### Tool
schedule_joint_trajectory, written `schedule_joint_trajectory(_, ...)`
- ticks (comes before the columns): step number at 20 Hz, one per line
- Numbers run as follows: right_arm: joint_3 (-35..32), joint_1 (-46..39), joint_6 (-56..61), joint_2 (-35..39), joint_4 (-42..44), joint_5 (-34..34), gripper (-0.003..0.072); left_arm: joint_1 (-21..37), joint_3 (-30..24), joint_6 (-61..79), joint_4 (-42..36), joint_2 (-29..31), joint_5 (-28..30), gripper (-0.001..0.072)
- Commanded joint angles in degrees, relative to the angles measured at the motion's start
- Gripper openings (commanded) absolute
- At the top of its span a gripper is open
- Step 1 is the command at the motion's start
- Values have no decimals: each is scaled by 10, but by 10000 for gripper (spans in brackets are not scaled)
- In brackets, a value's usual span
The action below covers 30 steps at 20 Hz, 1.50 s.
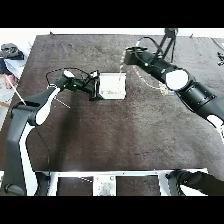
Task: Fold the box and place the chain.
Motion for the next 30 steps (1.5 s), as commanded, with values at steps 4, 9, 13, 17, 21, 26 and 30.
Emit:
schedule_joint_trajectory(4, 5, 30, -7, -75, -3, 1, -12, 0, 1, 0, 0, 0, 0, 134)
schedule_joint_trajectory(9, -11, 12, -3, -120, -14, 36, 396, 0, 1, 0, 0, 0, 0, 134)
schedule_joint_trajectory(13, -41, -64, -2, -76, -22, 130, 446, 0, 0, 0, 0, 0, 0, 134)
schedule_joint_trajectory(17, -165, -177, 46, -16, -22, 116, 446, 0, 1, 0, 0, 0, 0, 134)
schedule_joint_trajectory(21, -262, -268, 103, -17, -22, 17, 446, 0, 1, 0, 0, 0, 0, 134)
schedule_joint_trajectory(26, -272, -288, 106, -67, -8, -23, 446, 0, 1, 0, 0, 0, 0, 134)
schedule_joint_trajectory(30, -240, -287, 106, -133, 6, -36, 377, 0, 1, 0, 0, 0, 0, 134)
